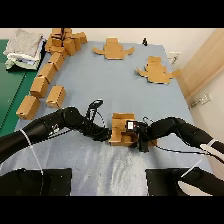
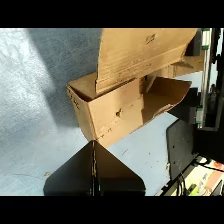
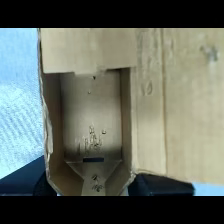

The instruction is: Fold the box.

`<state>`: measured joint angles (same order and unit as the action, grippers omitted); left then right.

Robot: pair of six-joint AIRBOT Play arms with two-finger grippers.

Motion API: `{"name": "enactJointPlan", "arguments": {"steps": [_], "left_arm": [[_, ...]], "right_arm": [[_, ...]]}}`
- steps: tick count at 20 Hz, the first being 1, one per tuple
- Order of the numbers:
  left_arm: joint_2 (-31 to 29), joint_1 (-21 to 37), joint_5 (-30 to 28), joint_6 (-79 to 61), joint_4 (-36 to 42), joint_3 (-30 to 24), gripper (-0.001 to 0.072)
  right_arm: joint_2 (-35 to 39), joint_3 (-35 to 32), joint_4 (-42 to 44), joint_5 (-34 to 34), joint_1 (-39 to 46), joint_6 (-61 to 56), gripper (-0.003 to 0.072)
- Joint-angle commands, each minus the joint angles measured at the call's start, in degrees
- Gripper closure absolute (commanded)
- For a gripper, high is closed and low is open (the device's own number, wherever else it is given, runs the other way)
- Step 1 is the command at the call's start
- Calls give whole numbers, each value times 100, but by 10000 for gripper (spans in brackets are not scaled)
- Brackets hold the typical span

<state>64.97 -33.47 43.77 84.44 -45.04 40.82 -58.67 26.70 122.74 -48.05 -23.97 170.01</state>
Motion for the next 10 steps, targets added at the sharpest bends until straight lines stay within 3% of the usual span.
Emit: {"name": "enactJointPlan", "arguments": {"steps": [1, 10], "left_arm": [[-4, -4, -33, 0, 13, 66, 697], [-2, -13, -166, -437, 673, 66, 697]], "right_arm": [[7, 2, -39, 59, 2, -9, 130], [7, 2, -39, 59, 2, -9, 131]]}}
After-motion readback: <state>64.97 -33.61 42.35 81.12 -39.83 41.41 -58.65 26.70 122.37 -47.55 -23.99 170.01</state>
